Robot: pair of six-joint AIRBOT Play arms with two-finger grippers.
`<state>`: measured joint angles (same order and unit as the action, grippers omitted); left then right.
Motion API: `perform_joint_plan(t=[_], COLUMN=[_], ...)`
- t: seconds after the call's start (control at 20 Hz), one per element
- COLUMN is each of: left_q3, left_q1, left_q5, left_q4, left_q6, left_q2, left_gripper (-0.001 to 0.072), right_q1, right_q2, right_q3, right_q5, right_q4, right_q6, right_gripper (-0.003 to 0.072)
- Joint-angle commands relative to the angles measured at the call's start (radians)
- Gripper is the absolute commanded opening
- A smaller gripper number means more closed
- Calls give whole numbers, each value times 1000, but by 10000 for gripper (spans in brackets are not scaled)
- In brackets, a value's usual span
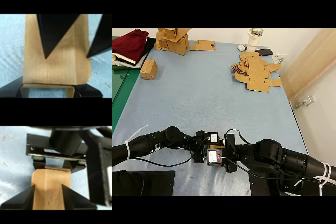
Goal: Fold the box.
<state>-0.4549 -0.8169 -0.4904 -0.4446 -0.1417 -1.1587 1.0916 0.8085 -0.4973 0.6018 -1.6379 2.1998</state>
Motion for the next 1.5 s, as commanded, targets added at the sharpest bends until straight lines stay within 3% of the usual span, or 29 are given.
perform_joint_plan(t=[0.0, 0.3, 0.4, 0.8, 0.95, 1.05, 1.25, 1.45], left_q3=[-1, -1, -1, -1, -1, -1, -1, -1], left_q1=[0, 0, 0, 0, 0, 0, 0, 0], left_q5=[1, 1, 1, 1, 1, 1, 1, 1], left_q4=[0, 0, 0, 0, 0, 0, 0, 0], left_q6=[0, 0, 0, 0, 0, 0, 0, 0], left_q2=[-1, -1, -1, -1, -1, -1, -1, -1], left_gripper=[454, 454, 454, 454, 454, 454, 454, 454], right_q1=[6, 25, 37, 39, 39, 39, 41, 79], right_q2=[5, 18, 19, 42, 42, 40, 24, 8], right_q3=[0, 0, 0, 0, 0, 0, -3, -8], right_q5=[-10, 1, 2, 0, 1, 1, 6, 13], right_q4=[45, 41, 42, 106, 110, 116, 117, 266], right_q6=[-11, -11, -12, -82, -83, -83, -83, -188], right_gripper=[433, 451, 523, 516, 502, 413, 411, 334])
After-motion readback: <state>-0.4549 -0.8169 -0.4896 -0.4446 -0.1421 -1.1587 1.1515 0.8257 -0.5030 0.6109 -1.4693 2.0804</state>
